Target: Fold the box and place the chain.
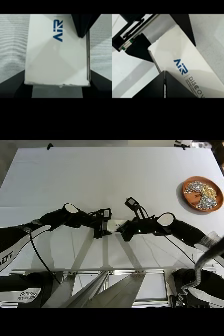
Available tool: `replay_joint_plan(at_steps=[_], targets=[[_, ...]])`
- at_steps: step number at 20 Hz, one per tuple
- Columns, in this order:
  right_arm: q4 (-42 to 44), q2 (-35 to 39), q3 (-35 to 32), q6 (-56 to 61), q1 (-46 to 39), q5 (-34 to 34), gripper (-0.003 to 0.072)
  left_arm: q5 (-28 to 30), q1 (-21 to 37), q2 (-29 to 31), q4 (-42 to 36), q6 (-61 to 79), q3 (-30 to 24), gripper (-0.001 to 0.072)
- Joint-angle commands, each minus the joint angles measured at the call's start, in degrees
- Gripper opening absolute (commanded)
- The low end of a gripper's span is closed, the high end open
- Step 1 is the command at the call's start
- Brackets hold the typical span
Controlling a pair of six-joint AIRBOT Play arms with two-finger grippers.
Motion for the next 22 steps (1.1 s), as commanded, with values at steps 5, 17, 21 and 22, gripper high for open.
replay_joint_plan(at_steps=[5,17,21,22], targets=[[-2.08,7.39,4.74,0.28,-0.02,1.88,0.0019,0.0,0.02,0.04,-0.13,-0.09,0.04,0.0314],[-42.03,20.83,5.75,36.22,0.0,22.64,0.0019,-0.52,0.0,0.04,-0.52,-0.11,0.04,0.0314],[-45.2,20.81,5.75,39.36,0.0,24.79,0.0019,-2.62,0.09,0.44,-0.48,-0.17,0.04,0.0313],[-45.2,20.81,5.75,39.34,0.0,24.28,0.0019,-2.58,0.15,0.98,-0.33,-0.7,0.04,0.0312]])
